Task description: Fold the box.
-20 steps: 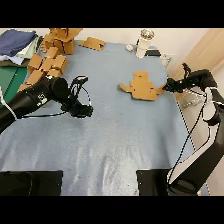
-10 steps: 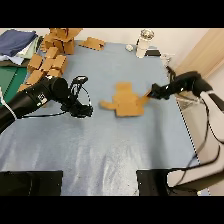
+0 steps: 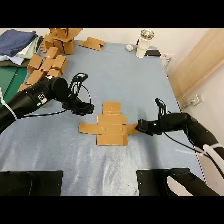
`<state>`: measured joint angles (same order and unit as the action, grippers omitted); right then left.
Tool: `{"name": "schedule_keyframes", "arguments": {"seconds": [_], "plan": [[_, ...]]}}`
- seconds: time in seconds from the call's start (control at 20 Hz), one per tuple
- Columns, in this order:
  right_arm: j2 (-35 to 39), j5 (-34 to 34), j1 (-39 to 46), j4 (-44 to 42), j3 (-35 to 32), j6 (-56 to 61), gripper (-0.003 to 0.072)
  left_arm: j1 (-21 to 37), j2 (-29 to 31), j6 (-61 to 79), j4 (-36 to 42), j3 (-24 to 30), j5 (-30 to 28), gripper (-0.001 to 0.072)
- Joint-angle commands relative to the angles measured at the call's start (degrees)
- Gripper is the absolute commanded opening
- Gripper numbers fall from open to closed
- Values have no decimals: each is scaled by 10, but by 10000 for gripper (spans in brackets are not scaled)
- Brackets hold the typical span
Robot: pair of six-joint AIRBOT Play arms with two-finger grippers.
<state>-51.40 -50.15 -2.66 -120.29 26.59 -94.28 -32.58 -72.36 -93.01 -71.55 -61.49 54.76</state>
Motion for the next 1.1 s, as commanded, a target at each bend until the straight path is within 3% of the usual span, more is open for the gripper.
{"name": "schedule_keyframes", "arguments": {"seconds": [0.0, 0.15, 0.35, 0.55, 0.85, 1.0, 1.05], "plan": [[27, 7, -13, 54, -15, 24, 285, 1, 0, 0, 0, 0, -8, 13], [-4, -2, -12, 100, 42, 23, 285, 1, 0, 1, 0, 0, -9, 13], [-83, -29, -12, 61, 104, -21, 285, 2, 0, 0, 0, 0, -8, 13], [-149, -40, -13, -10, 117, -79, 284, 2, -1, 0, 0, 0, -10, 13], [-160, -75, -13, -23, 117, -109, 279, 0, -1, 0, 9, 0, -21, 13], [-161, -99, -14, -59, 116, -163, 39, 2, 0, 34, 39, -6, -12, 16], [-161, -96, -20, -72, 116, -181, 4, 7, 0, 52, 52, -14, 2, 135]]}}
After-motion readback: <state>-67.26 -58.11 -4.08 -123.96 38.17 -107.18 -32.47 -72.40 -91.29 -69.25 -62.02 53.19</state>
